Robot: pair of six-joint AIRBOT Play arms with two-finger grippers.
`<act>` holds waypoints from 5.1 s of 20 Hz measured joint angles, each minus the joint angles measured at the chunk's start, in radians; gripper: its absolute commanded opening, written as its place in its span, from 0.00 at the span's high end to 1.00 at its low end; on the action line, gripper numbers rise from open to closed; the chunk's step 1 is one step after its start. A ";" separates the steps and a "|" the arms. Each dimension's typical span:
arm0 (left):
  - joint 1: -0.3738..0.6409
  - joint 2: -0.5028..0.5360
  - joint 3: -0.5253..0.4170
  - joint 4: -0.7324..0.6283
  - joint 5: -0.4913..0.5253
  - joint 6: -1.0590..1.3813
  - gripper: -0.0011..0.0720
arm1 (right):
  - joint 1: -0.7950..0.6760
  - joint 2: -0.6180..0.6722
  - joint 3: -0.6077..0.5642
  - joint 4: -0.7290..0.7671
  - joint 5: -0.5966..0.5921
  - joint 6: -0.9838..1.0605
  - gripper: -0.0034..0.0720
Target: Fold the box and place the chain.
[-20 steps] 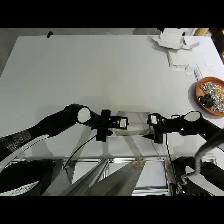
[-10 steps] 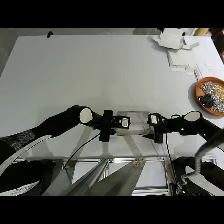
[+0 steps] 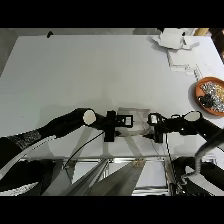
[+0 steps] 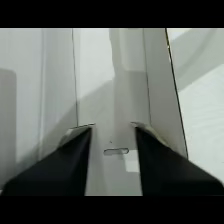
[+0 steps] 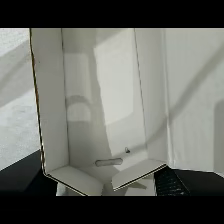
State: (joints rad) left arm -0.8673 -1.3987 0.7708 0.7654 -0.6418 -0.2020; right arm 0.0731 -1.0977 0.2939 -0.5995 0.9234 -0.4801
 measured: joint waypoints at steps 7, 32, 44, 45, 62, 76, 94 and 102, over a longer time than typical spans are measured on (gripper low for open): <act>0.008 0.044 0.000 0.007 -0.050 -0.043 0.61 | 0.000 0.000 0.000 0.000 0.003 -0.003 0.28; 0.219 0.082 -0.116 0.104 -0.218 -1.362 0.98 | 0.000 0.000 0.000 0.001 0.001 0.000 0.28; 0.158 0.113 -0.052 0.004 -0.195 -1.373 0.86 | 0.000 0.000 0.000 0.000 0.001 0.000 0.28; 0.157 0.121 -0.050 0.002 -0.194 -1.373 0.85 | 0.000 0.000 0.000 0.001 0.001 0.000 0.28; 0.081 0.116 0.018 0.053 -0.186 -1.429 0.66 | 0.000 0.000 0.000 0.001 0.000 0.000 0.28; -0.073 -0.119 0.369 0.458 -0.447 -1.865 0.67 | 0.000 0.000 0.000 0.000 0.000 0.000 0.28; -0.169 -0.277 0.515 0.708 -0.591 -2.328 0.80 | 0.000 0.000 0.000 0.001 0.002 0.000 0.28; -0.173 -0.288 0.516 0.693 -0.591 -2.335 0.94 | 0.001 0.000 0.000 -0.002 0.001 -0.001 0.28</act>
State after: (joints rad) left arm -1.0401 -1.6863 1.2869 1.4586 -1.2327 -2.5370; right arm 0.0738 -1.0981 0.2939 -0.6010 0.9245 -0.4808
